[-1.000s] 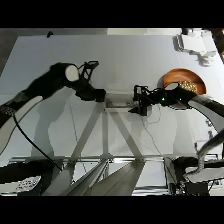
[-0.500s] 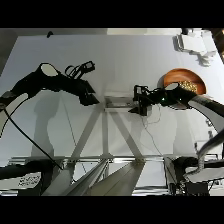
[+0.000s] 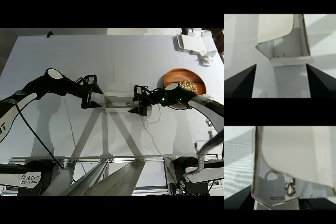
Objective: Fold the box and place the chain.
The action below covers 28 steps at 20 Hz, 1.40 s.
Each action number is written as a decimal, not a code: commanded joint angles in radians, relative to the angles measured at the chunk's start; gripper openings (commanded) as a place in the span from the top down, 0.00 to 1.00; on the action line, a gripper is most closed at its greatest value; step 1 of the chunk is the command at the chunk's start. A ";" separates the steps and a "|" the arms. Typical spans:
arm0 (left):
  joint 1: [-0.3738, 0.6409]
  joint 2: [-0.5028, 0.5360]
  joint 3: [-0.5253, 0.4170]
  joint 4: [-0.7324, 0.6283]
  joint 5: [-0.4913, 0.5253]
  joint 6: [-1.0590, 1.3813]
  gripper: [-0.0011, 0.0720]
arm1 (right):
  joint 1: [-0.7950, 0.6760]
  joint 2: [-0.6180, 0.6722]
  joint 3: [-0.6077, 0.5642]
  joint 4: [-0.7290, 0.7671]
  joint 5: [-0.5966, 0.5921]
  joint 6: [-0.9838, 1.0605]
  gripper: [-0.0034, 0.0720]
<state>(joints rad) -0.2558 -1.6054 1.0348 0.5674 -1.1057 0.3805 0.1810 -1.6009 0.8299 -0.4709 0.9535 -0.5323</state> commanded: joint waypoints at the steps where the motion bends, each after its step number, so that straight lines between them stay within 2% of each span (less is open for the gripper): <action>1: -0.002 -0.031 -0.001 -0.036 -0.010 0.065 0.01 | 0.000 0.000 0.000 0.000 0.000 0.000 0.34; 10: -0.009 -0.091 -0.001 -0.041 -0.039 0.064 0.01 | 0.000 0.000 0.000 0.000 0.000 0.000 0.34; 13: -0.024 -0.109 0.000 -0.116 -0.031 0.065 0.01 | 0.000 0.000 0.000 0.000 0.000 0.000 0.34; 21: -0.068 -0.128 -0.001 -0.122 0.059 0.064 0.01 | 0.000 0.000 0.000 0.000 0.000 0.000 0.34; 28: -0.077 -0.135 0.000 -0.114 0.074 0.063 0.02 | 0.000 0.000 0.000 0.000 0.000 0.000 0.34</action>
<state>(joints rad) -0.3302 -1.7386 1.0344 0.4507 -1.0431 0.4446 0.1810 -1.6012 0.8299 -0.4702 0.9524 -0.5323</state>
